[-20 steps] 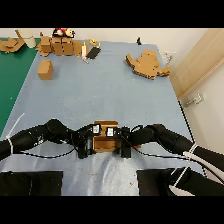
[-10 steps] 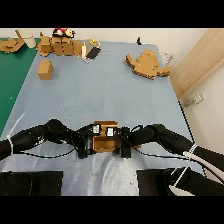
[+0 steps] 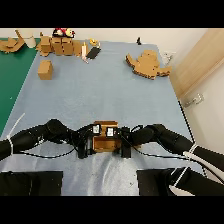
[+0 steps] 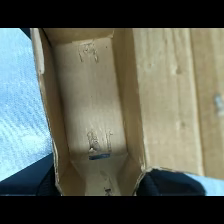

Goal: Fold the box.

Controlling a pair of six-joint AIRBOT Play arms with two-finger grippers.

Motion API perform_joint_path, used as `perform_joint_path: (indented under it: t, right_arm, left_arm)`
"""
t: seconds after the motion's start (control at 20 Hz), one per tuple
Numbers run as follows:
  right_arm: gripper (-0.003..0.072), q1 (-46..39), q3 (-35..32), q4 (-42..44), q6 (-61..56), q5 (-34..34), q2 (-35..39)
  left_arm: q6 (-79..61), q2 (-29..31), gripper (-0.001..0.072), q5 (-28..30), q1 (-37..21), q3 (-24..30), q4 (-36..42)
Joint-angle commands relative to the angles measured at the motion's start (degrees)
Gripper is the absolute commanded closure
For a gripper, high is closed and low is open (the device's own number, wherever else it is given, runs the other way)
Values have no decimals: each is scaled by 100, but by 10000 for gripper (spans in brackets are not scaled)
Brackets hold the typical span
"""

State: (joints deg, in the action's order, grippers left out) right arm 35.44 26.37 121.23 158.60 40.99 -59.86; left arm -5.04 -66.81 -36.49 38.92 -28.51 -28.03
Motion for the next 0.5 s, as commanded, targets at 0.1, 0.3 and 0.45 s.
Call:
perform_joint_path:
  t: [0.1,0.3,0.45]
  right_arm:
    - [50,2,39,11,0,153,37]
    - [-34,-9,317,-256,-4,599,321]
    - [-34,-20,343,-772,-243,713,568]
  left_arm:
    - [0,-4,102,4,2,0,0]
    - [0,-4,101,2,4,0,0]
    - [-2,-4,101,4,4,0,0]
